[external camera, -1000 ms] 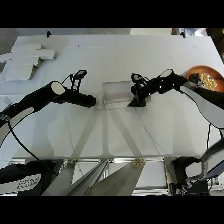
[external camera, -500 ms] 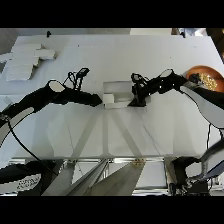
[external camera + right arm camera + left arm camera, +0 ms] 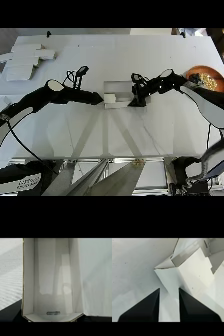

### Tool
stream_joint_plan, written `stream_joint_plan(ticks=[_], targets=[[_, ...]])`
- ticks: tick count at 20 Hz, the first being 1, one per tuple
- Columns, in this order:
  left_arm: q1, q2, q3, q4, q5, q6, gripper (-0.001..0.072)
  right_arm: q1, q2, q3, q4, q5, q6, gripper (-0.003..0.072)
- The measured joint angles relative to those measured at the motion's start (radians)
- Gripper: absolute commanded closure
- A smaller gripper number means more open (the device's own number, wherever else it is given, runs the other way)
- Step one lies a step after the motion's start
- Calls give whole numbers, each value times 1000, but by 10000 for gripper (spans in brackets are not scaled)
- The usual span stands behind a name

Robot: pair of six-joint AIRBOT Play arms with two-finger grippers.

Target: Fold the box and place the chain.

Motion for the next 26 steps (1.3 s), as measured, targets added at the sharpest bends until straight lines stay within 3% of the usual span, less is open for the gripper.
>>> stream_joint_plan(ticks=[2,3,4,7,20,23,26], targets=[[13,0,0,-1,0,-28,491,0,0,0,0,0,0,164],[18,0,0,-1,-2,-41,470,0,0,0,0,0,0,164],[22,0,0,-1,-6,-47,402,0,0,0,0,0,0,164],[26,0,0,-4,-15,-60,360,0,0,0,0,1,0,164],[28,1,0,-71,-34,13,371,0,0,0,0,0,0,164],[28,1,0,-71,-43,19,278,0,0,0,0,0,0,164],[28,0,0,-70,-49,21,242,0,0,0,0,0,0,164]])
